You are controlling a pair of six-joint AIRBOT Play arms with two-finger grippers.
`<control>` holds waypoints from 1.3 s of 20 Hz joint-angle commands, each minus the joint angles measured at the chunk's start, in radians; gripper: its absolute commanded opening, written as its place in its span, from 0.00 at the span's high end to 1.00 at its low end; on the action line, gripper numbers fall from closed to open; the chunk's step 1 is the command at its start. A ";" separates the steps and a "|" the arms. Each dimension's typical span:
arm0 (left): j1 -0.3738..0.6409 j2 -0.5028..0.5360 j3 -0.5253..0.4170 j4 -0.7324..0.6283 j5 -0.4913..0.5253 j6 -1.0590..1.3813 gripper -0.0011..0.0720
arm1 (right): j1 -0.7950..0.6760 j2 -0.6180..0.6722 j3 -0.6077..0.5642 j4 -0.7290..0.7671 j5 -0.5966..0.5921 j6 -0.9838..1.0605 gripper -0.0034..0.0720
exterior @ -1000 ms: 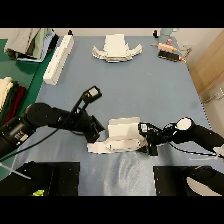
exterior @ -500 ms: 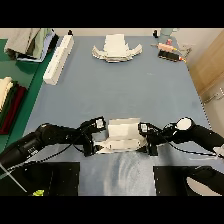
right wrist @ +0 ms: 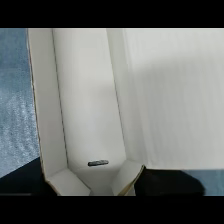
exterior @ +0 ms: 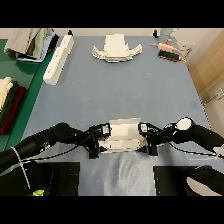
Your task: Fold the box.
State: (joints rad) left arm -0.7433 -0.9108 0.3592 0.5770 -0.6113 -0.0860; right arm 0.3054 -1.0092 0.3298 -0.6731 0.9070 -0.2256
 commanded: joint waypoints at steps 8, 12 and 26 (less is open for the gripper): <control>-0.041 -0.069 0.002 -0.285 0.042 0.257 0.75 | 0.000 0.000 0.000 0.000 0.000 0.000 0.16; -0.055 -0.090 0.002 -0.301 0.097 0.258 0.69 | 0.000 0.000 0.000 0.000 0.000 0.000 0.16; -0.053 0.089 0.002 0.304 -0.014 -0.489 0.96 | 0.000 0.000 0.000 0.000 0.000 0.000 0.16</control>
